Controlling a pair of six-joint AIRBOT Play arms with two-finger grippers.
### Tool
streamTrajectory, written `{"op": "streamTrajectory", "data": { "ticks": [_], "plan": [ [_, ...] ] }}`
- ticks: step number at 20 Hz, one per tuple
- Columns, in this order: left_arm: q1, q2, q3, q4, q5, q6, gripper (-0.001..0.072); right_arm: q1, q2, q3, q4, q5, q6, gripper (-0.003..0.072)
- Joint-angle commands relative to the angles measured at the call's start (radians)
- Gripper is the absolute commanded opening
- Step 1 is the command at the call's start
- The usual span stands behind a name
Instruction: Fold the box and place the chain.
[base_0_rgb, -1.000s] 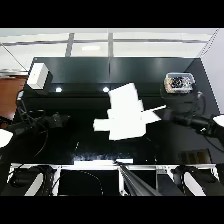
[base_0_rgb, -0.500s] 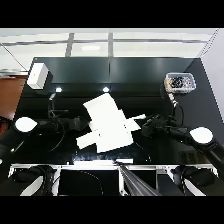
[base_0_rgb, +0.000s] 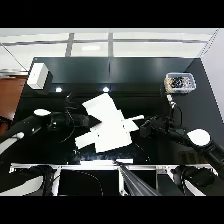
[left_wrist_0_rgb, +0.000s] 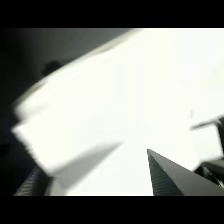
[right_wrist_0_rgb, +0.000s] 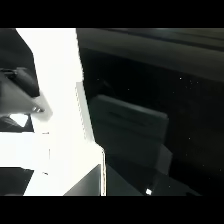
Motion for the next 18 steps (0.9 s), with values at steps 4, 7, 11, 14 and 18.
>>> {"op": "streamTrajectory", "data": {
  "ticks": [4, 7, 11, 14, 18],
  "plan": [
    [0.087, -0.195, 0.173, 0.249, -0.388, 0.134, 0.0538, 0.003, 0.001, -0.001, -0.001, 0.014, 0.036, 0.0008],
    [0.077, -0.233, 0.234, 0.298, -0.388, 0.139, 0.0481, 0.003, 0.001, -0.001, -0.001, 0.013, 0.04, 0.0008],
    [0.054, -0.3, 0.291, 0.299, -0.426, 0.164, 0.0168, 0.003, 0.001, -0.001, -0.001, 0.013, 0.042, 0.0008],
    [0.053, -0.311, 0.298, 0.313, -0.43, 0.205, 0.0025, 0.003, 0.001, 0.0, -0.012, 0.023, 0.042, 0.0192],
    [0.052, -0.295, 0.32, 0.375, -0.491, 0.211, 0.0022, -0.087, 0.002, 0.092, -0.238, 0.184, 0.121, 0.0677]
  ]
}}
